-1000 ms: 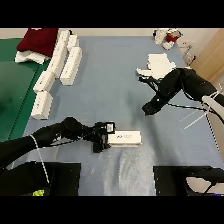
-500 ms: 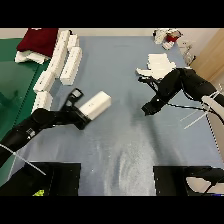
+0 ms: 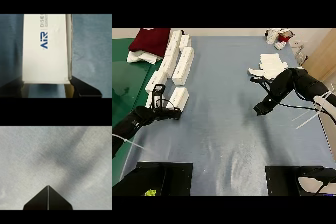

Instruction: Fold the box.

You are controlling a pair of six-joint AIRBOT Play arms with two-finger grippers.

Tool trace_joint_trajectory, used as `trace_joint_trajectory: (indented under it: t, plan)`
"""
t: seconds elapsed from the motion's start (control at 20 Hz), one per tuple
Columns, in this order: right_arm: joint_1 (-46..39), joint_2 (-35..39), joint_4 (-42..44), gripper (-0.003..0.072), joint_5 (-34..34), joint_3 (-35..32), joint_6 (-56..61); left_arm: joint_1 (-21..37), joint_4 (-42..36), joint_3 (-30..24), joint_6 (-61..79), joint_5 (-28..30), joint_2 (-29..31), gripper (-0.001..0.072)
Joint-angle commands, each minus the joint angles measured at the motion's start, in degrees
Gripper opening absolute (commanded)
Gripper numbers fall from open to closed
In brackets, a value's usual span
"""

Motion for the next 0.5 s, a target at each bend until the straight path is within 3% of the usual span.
trace_joint_trajectory:
  t: [0.0, 0.45]
  plan:
    - [0.0, 0.0, 0.0, 0.0009, 0.0, 0.1, 0.0, 0.6, 0.2, 3.6, -2.7, 5.6, -5.9, 0.0477]
    - [0.0, 0.0, 0.0, 0.001, 0.0, 0.1, 0.0, -1.9, -0.4, 27.5, -3.1, 3.7, -26.8, 0.0477]
